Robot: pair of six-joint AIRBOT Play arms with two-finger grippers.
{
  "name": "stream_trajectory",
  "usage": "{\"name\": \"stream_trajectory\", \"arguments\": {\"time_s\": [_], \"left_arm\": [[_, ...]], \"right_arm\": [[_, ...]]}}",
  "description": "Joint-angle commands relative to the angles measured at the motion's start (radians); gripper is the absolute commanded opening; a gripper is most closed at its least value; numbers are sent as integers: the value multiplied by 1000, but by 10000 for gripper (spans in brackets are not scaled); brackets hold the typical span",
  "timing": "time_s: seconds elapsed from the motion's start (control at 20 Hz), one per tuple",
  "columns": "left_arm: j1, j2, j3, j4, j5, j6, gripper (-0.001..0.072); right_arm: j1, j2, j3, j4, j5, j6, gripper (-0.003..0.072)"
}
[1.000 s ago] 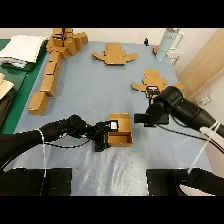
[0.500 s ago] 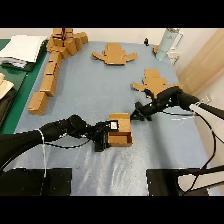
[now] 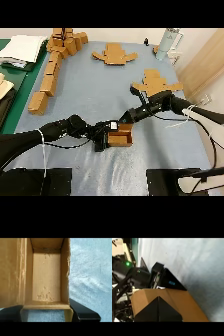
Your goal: Fold the box.
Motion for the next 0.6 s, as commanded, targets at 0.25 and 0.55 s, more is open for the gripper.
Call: {"name": "stream_trajectory", "arguments": {"time_s": [0.25, 0.55], "left_arm": [[0, -1, 0, 0, 1, 0, 482], [0, -1, 0, 0, 0, 0, 482]], "right_arm": [[205, 356, -216, -237, 365, -59, 0], [375, 550, -299, -552, 629, -36, 3]]}}
